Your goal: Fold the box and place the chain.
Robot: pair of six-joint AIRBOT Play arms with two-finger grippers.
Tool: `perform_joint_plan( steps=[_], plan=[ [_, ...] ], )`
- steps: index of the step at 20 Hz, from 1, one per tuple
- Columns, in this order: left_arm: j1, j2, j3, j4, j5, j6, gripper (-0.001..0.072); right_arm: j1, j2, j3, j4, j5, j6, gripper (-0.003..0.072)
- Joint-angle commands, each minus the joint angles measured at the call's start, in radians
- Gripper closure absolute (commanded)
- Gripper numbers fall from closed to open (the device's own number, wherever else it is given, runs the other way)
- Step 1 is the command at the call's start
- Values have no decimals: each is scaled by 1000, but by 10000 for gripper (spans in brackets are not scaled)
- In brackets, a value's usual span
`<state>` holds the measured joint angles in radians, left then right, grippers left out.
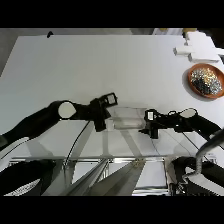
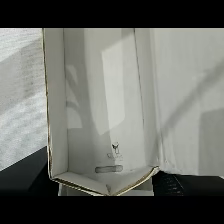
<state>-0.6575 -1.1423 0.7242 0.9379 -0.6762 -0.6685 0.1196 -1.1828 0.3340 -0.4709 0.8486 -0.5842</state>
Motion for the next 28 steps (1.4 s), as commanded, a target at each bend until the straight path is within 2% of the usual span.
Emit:
perform_joint_plan(
  steps=[1,3,5,7,10,13,16,21,23,26,28],
  plan=[
    [108,108,0,235,-61,-633,708,0,0,0,1,0,0,242],
    [168,102,0,317,-129,-807,700,0,0,0,1,0,0,242],
    [205,50,0,326,-199,-883,700,0,0,0,1,0,0,242],
    [206,-25,0,269,-235,-883,701,0,0,0,1,0,0,242],
    [154,-142,0,133,-217,-858,702,0,0,0,1,0,0,242],
    [103,-216,0,3,-211,-795,703,0,0,0,1,0,0,242],
    [76,-218,0,-55,-210,-766,703,0,0,0,1,0,0,242],
    [58,-206,1,-76,-222,-760,698,0,0,0,1,0,0,242],
    [57,-179,5,-92,-220,-742,656,0,0,0,1,0,0,242],
    [55,-146,17,-93,-218,-745,530,0,0,0,1,0,0,242],
    [51,-140,18,-110,-218,-745,494,0,0,0,1,0,0,242]
  ],
)
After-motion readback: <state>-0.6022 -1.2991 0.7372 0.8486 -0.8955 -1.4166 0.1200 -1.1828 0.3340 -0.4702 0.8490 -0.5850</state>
